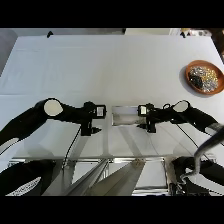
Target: Fold the box and place the chain.
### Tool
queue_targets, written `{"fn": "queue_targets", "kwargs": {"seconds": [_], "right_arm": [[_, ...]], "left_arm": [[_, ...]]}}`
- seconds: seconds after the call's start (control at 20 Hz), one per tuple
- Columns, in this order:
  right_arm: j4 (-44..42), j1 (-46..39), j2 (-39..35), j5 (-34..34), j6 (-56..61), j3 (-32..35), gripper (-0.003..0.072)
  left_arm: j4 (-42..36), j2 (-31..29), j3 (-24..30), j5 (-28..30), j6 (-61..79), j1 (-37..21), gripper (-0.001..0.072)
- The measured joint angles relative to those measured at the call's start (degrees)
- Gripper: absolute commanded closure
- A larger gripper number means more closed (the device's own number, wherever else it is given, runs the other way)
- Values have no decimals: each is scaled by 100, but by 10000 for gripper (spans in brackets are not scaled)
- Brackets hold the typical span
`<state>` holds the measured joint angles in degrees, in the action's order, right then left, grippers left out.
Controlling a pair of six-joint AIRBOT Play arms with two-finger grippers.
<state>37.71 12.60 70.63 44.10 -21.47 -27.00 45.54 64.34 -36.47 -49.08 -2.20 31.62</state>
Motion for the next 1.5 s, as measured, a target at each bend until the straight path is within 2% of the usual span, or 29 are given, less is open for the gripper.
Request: {"fn": "queue_targets", "kwargs": {"seconds": [0.2, 0.4, 0.9, 1.5], "right_arm": [[0, 0, 0, 0, 0, 0, 367], [-2, 0, 0, 0, 0, 0, 367], [0, 0, 0, 0, 2, 0, 367], [0, 0, 0, 0, 0, 0, 367]], "left_arm": [[-1381, 678, 247, 343, 1711, -114, 9], [-2157, 1200, 289, 490, 2610, -149, 8], [-2522, 1808, -90, 393, 2992, -153, 8], [-2918, 2114, -138, 376, 2924, -9, 9]]}}
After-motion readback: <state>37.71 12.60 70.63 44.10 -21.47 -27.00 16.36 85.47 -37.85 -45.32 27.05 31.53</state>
